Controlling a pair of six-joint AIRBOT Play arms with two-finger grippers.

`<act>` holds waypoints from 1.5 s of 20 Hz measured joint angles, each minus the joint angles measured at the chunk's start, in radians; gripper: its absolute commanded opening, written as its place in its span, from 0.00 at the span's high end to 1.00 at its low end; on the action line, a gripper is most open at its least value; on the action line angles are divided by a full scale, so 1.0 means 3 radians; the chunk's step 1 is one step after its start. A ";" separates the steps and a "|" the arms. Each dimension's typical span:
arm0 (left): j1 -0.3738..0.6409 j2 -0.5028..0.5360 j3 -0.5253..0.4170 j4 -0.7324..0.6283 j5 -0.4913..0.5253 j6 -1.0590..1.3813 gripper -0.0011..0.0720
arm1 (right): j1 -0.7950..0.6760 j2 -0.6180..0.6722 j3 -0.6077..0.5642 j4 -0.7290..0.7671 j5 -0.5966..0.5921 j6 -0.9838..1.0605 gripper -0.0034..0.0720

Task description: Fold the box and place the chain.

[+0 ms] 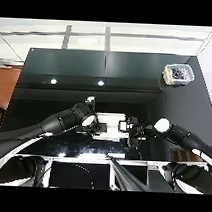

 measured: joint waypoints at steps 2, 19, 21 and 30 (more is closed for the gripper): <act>0.0000 0.0000 0.0004 0.0004 -0.0015 0.0001 0.63 | 0.0000 0.0000 0.0000 0.0000 0.0000 -0.0001 0.32; -0.0001 -0.0034 0.0075 0.0032 -0.0011 0.0056 0.95 | 0.0000 0.0064 0.0008 0.0003 0.0067 -0.0010 0.12; 0.0000 -0.0033 0.0086 0.0056 -0.0045 0.0097 0.95 | -0.0006 0.0144 0.0018 0.0022 0.0149 0.0003 0.12; 0.0000 -0.0056 0.0088 0.0182 -0.0134 0.0139 0.95 | -0.0028 0.0350 0.0089 -0.0535 0.0235 0.0306 0.12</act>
